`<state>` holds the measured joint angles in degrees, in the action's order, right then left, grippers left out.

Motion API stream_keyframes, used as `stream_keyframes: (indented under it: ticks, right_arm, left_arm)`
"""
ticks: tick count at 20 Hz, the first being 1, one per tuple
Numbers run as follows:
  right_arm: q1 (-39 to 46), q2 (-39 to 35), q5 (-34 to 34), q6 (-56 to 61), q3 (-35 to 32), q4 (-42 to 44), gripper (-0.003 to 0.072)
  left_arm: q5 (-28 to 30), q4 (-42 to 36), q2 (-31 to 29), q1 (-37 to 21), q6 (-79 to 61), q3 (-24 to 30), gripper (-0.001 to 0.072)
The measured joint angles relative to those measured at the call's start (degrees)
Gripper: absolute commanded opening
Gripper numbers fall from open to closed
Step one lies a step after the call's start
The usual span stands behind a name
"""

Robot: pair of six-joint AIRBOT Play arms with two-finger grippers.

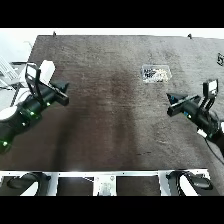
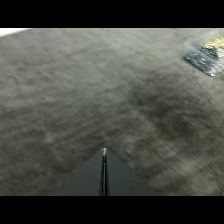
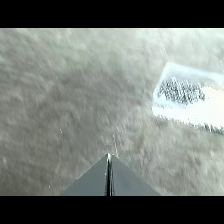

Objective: Fold the box and place the chain.

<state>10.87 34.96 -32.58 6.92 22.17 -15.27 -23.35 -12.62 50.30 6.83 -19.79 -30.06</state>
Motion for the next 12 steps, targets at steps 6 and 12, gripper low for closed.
stream_keyframes:
  ticks: [6,12]
  right_arm:
    - [0.0,-7.6,2.5,0.0,-7.5,-0.3,0.0007]
    - [0.0,-8.8,2.9,0.0,-8.6,-0.4,0.0007]
  left_arm:
    - [-3.5,-12.7,0.0,0.6,-11.8,9.0,0.0021]
    - [-4.6,-15.5,0.0,0.7,-14.2,10.4,0.0021]
